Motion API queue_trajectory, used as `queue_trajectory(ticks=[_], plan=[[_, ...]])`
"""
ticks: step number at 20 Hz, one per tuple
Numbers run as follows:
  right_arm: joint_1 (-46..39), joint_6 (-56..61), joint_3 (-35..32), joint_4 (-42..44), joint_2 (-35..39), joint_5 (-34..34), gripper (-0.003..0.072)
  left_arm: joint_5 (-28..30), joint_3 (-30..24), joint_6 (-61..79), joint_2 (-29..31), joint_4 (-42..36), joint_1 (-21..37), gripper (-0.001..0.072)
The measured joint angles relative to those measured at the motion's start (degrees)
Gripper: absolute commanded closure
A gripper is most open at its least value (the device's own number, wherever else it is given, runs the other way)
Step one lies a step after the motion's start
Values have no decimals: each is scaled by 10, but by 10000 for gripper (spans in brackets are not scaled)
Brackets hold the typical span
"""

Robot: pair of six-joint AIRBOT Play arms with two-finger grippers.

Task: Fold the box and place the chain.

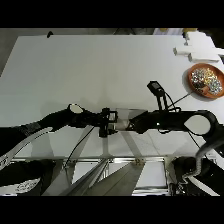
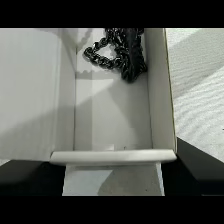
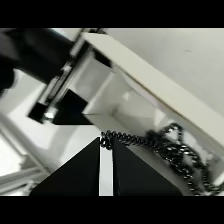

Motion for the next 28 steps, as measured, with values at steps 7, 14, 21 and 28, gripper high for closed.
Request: queue_trajectory(ticks=[7, 14, 21, 28], plan=[[-30, 4, 40, -98, -14, 46, 592, 0, 0, 0, 0, 0, 0, 575], [-147, 24, 40, -206, 14, 158, 671, 0, 0, 0, 0, 0, 0, 575], [-155, 49, -9, -241, -65, 108, 504, 0, 0, 0, 0, 0, 0, 575], [-125, 54, -14, -247, -150, 55, 438, 0, 0, 0, 0, 0, 0, 575]])
